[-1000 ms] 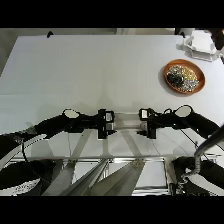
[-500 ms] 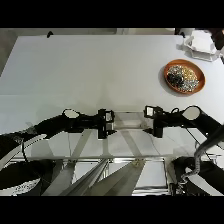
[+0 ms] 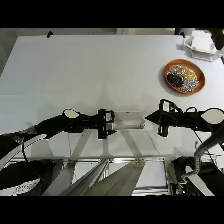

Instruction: Fold the box and place the chain.

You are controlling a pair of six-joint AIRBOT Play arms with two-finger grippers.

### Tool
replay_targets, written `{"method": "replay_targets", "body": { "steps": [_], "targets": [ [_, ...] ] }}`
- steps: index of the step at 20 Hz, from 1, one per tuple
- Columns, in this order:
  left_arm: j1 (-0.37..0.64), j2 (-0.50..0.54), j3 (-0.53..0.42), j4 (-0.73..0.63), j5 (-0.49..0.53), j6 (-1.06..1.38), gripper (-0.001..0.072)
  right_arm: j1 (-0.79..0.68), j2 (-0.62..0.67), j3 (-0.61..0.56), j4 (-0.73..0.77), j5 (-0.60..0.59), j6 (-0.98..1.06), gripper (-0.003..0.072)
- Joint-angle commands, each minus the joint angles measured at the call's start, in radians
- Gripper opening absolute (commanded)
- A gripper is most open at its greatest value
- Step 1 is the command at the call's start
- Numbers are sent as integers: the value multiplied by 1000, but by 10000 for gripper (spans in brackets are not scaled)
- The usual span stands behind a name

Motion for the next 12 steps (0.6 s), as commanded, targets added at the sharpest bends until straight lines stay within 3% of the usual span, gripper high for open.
{"method": "replay_targets", "body": {
  "steps": [1, 6, 12],
  "targets": [
    [0, 1, 0, 0, 0, 0, 150, -4, 8, 1, 306, 45, -159, 11],
    [0, 1, 0, 0, 0, 0, 150, -4, -87, 1, 426, -206, -206, 9],
    [0, 1, 0, 0, 0, 0, 150, -4, -291, 1, 433, -232, -216, 10]
  ]
}}
